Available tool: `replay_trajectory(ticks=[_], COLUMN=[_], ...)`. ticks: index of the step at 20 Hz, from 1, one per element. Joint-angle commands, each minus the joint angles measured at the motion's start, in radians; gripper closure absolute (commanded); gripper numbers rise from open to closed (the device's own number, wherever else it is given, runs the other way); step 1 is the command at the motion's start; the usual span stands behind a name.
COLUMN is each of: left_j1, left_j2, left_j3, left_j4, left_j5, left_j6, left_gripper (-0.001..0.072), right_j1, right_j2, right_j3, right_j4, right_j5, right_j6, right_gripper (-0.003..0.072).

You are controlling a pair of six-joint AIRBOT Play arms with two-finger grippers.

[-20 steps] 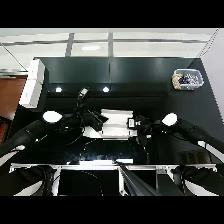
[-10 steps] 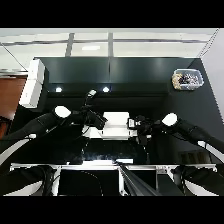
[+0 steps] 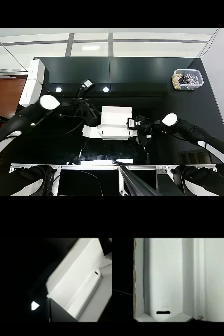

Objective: Fold the box and place the chain.

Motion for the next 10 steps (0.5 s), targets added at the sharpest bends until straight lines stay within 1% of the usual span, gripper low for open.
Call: replay_trajectory(ticks=[1,2,4,6,7,8,9,10], left_j1=[0.045,0.045,0.042,0.026,0.011,-0.007,-0.03,-0.051], left_j2=[0.13,0.153,0.161,0.158,0.157,0.155,0.151,0.147], left_j3=[-0.027,-0.048,-0.095,-0.142,-0.161,-0.175,-0.185,-0.187], left_j4=[0.061,0.055,0.047,0.048,0.048,0.048,0.048,0.055], left_j5=[-0.196,-0.227,-0.259,-0.258,-0.246,-0.219,-0.165,-0.112], left_j6=[0.072,0.097,0.106,0.217,0.306,0.396,0.481,0.51], left_gripper=[0.068,0.0679,0.0679,0.0677,0.0541,0.0216,0.0003,0.0001], right_j1=[0.0,0.0,0.0,0.0,0.0,0.0,0.0,0.0], right_j2=[0.0,0.0,0.0,0.0,0.0,0.0,0.0,0.0], right_j3=[0.0,0.0,0.0,0.0,0.0,0.0,0.0,0.0], right_j4=[0.0,0.0,0.0,0.0,0.0,0.0,0.0,0.0], right_j5=[0.0,0.0,0.0,0.0,0.0,0.0,0.0,0.0], right_j6=[0.001,0.0,0.001,0.001,0.001,0.001,0.0,0.001], right_gripper=[0.037,0.037,0.037,0.037,0.037,0.037,0.037,0.037])
